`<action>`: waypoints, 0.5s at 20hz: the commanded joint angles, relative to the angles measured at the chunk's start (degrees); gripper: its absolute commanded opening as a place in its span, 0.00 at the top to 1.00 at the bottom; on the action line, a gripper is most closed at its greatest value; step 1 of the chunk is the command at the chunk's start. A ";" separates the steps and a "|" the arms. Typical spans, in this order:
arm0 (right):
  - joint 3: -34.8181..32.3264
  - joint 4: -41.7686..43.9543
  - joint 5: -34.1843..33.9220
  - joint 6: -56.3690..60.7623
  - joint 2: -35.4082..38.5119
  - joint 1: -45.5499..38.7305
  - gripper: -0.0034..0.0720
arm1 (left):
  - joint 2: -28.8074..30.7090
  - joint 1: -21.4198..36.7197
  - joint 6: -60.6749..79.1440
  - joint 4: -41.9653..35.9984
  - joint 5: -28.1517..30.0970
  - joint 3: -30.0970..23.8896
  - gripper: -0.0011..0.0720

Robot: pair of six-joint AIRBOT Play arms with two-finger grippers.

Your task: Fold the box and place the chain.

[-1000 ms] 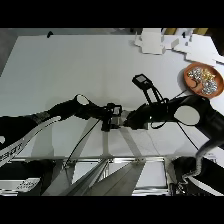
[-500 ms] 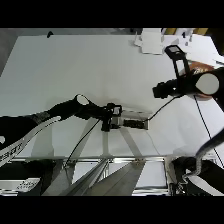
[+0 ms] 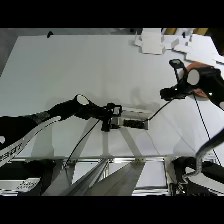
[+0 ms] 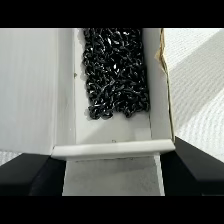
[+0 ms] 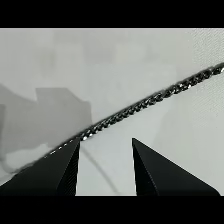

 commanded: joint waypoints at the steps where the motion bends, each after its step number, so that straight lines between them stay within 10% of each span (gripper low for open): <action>1: -1.62 -0.35 -1.46 0.13 -4.02 -0.44 0.48 | 0.02 0.00 0.00 0.00 0.02 0.02 0.80; 10: -3.93 -0.35 -5.79 1.42 -5.64 -0.44 0.53 | 0.02 0.00 0.00 0.02 0.02 0.02 0.80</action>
